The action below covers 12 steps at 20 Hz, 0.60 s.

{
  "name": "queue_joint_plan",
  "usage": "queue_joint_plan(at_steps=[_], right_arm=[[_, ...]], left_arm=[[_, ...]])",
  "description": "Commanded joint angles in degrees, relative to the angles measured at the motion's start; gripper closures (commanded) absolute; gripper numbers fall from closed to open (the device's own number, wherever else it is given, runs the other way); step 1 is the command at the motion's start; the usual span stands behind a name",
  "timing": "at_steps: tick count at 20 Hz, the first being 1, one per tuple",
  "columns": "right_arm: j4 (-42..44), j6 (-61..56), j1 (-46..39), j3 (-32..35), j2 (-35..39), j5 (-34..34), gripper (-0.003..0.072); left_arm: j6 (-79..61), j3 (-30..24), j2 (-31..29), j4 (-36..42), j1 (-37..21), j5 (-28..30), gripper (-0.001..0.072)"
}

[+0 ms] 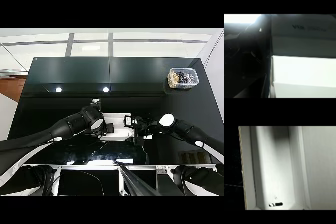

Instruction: Fold the box and place the chain.

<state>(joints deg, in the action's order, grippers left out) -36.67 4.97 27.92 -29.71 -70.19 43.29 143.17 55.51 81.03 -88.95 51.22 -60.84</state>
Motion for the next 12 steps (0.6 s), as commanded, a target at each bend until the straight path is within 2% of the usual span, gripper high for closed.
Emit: queue_joint_plan(at_steps=[1,9,12], right_arm=[[0.0,0.0,0.0,0.0,0.0,0.0,0.0216],[0.0,0.0,0.0,0.0,0.0,0.0,0.0216],[0.0,0.0,0.0,0.0,0.0,0.0,0.0216]], left_arm=[[0.2,0.0,0.1,0.0,0.0,0.2,0.0488],[0.2,0.0,0.7,0.1,0.0,0.1,0.0490],[0.2,0.1,0.7,0.7,0.0,-0.2,0.0566]])
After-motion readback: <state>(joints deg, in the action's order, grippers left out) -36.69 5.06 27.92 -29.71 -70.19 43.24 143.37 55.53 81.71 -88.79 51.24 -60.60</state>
